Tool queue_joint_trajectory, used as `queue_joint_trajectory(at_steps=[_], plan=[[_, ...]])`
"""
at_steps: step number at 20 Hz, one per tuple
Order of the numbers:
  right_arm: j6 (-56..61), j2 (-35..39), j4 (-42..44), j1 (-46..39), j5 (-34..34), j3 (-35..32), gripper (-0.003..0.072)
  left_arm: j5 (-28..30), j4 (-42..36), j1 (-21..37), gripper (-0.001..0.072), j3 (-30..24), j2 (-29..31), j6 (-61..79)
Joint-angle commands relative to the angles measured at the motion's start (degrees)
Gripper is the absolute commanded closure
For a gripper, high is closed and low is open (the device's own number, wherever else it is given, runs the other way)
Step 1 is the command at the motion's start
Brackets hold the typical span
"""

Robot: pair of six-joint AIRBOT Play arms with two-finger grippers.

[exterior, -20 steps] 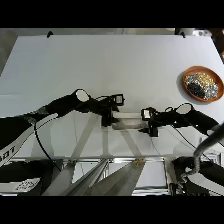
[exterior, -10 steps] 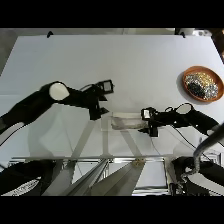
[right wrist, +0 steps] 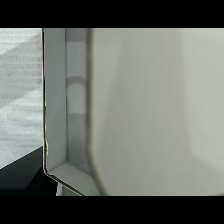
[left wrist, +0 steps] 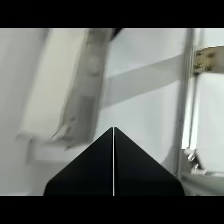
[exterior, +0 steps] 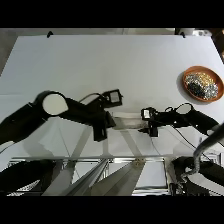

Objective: Fold the box and place the chain.

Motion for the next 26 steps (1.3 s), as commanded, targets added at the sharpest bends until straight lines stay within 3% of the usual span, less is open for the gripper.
queue_joint_trajectory(at_steps=[1, 6, 9, 12, 18, 26], plan=[[0.0, -0.02, 0.0, 0.02, 0.0, 0.04, 0.0279, 10.99, -3.8, -7.28, 0.0702, 0.04, -5.55, 1.2], [0.0, -0.02, 0.02, 0.02, 0.02, 0.04, 0.0279, 35.63, -7.56, -6.19, 0.0704, 0.04, -12.11, -0.74], [0.0, -0.02, 0.02, 0.02, 0.02, 0.04, 0.0279, 42.38, -8.41, -5.38, 0.0705, 0.04, -15.06, -0.79], [0.0, -0.02, 0.0, 0.02, 0.0, 0.04, 0.0279, 42.38, -10.91, -3.43, 0.0706, 0.07, -17.88, -0.76], [0.0, -0.02, 0.0, 0.02, 0.0, 0.04, 0.0279, 34.05, -12.22, -2.01, 0.0706, 0.04, -23.02, -0.68], [0.0, -0.02, 0.02, 0.02, 0.02, 0.04, 0.0279, 32.3, -12.15, -1.95, 0.0704, 0.07, -22.29, 0.81]])
